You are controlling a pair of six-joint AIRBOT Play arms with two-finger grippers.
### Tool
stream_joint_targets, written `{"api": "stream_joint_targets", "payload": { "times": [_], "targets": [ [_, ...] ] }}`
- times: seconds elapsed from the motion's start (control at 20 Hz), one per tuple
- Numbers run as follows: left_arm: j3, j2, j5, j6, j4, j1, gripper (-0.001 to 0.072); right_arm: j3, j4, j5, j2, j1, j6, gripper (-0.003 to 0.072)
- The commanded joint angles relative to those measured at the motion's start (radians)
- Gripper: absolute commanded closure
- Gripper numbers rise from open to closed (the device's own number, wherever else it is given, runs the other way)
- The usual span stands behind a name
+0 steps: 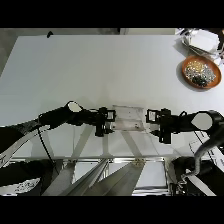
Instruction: Fold the box and place the chain.
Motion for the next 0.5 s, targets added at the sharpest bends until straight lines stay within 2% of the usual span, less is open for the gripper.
{"api": "stream_joint_targets", "payload": {
  "times": [0.0,0.2,0.45],
  "targets": [
    [0.000,0.000,0.000,0.000,0.000,0.000,0.0500,-0.002,0.002,-0.041,-0.058,0.026,-0.091,0.0313],
    [0.000,0.000,0.000,0.000,0.000,0.000,0.0500,-0.026,-0.002,-0.132,-0.137,0.114,-0.091,0.0358],
    [0.000,0.000,0.000,0.000,0.000,0.000,0.0500,-0.043,0.002,-0.270,-0.166,0.129,-0.073,0.0422]
  ]
}}
